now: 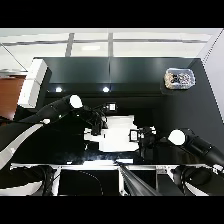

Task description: Fold the box and place the chain.

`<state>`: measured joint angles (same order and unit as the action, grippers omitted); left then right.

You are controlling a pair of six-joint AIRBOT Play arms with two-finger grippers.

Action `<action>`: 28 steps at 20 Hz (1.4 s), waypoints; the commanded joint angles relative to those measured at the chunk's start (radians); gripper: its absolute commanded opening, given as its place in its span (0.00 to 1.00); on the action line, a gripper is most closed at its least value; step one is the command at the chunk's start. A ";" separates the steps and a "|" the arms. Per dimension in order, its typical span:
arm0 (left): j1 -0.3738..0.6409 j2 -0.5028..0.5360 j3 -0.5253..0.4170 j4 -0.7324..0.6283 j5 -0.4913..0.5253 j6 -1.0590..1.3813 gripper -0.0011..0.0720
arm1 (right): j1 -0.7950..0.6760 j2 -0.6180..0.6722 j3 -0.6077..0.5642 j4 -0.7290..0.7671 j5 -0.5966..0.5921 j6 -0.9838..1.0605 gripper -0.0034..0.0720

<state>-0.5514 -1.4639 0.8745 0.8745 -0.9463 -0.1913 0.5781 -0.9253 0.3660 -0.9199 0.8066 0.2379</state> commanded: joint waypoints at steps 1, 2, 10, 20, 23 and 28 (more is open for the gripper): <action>0.000 -0.001 0.000 0.000 0.000 0.000 0.05 | 0.006 -0.011 -0.005 -0.007 -0.034 -0.007 0.97; 0.000 -0.001 0.000 0.000 0.001 0.000 0.05 | 0.006 -0.011 -0.005 -0.007 -0.034 -0.007 0.97; 0.000 -0.001 0.000 0.000 0.000 0.000 0.05 | -0.026 0.011 0.072 0.014 -0.067 0.122 0.97; 0.000 -0.001 0.000 0.000 -0.004 0.000 0.05 | -0.087 0.016 0.107 0.137 -0.139 0.004 0.97; -0.003 0.008 0.001 0.000 0.000 0.000 0.05 | -0.114 0.016 0.107 0.126 -0.121 0.003 0.97; -0.006 0.046 0.001 0.037 0.013 0.001 0.05 | -0.115 0.016 0.107 0.071 -0.067 -0.004 0.97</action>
